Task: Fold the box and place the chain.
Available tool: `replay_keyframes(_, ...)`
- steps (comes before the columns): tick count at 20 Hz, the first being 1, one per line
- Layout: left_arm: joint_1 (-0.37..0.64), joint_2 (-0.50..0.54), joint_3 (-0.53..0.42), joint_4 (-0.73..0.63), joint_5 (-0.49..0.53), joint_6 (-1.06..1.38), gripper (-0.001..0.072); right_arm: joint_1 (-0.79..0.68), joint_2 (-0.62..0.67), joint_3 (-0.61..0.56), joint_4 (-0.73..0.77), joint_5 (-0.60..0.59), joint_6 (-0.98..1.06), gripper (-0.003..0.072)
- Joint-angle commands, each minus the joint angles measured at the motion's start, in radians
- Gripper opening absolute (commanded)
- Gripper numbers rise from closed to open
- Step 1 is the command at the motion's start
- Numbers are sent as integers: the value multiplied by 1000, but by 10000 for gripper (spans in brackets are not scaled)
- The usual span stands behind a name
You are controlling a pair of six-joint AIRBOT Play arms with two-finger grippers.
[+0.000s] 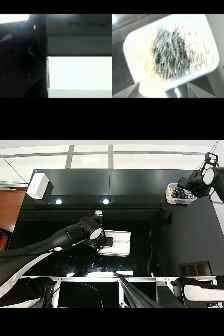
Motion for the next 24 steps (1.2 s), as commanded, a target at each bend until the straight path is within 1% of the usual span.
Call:
replay_keyframes(1, 0, -1, 0, 0, 1, 1, 31, -51, -219, 209, 63, 87, -64, 718)
replay_keyframes(3, 0, -1, 0, 0, 3, 1, 32, -55, -286, 249, 64, 89, -64, 717)
replay_keyframes(4, 0, -1, 0, 0, 3, 1, 31, -57, -309, 258, 64, 86, -64, 616)
replay_keyframes(5, 0, -1, 0, 0, 3, 1, 31, -59, -326, 261, 67, 76, -64, 598)
replay_keyframes(8, 0, -1, 0, 0, 3, 1, 31, -64, -352, 262, 67, 73, -64, 598)
replay_keyframes(9, 0, -1, 0, 0, 3, 1, 31, -66, -357, 262, 68, 73, -64, 531)
replay_keyframes(10, 0, -1, 0, 0, 3, 1, 31, -68, -360, 262, 68, 73, -64, 483)
replay_keyframes(11, 0, -1, 0, 0, 3, 1, 31, -68, -360, 262, 68, 74, -64, 479)
replay_keyframes(12, 0, -1, 0, 0, 3, 1, 31, -68, -360, 267, 78, 86, -66, 272)
replay_keyframes(13, 0, -1, 0, 0, 3, 1, 31, -68, -360, 278, 101, 108, -93, 24)
replay_keyframes(16, 0, -1, 0, 0, 3, 1, 31, -66, -332, 341, 116, 200, -162, 19)
replay_keyframes(19, 0, -1, 0, 0, 3, 1, 31, -68, -214, 345, 104, 220, -240, 18)
replay_keyframes(24, 0, -1, 0, 0, 3, 1, 31, -68, 10, 345, 105, 204, -335, 17)
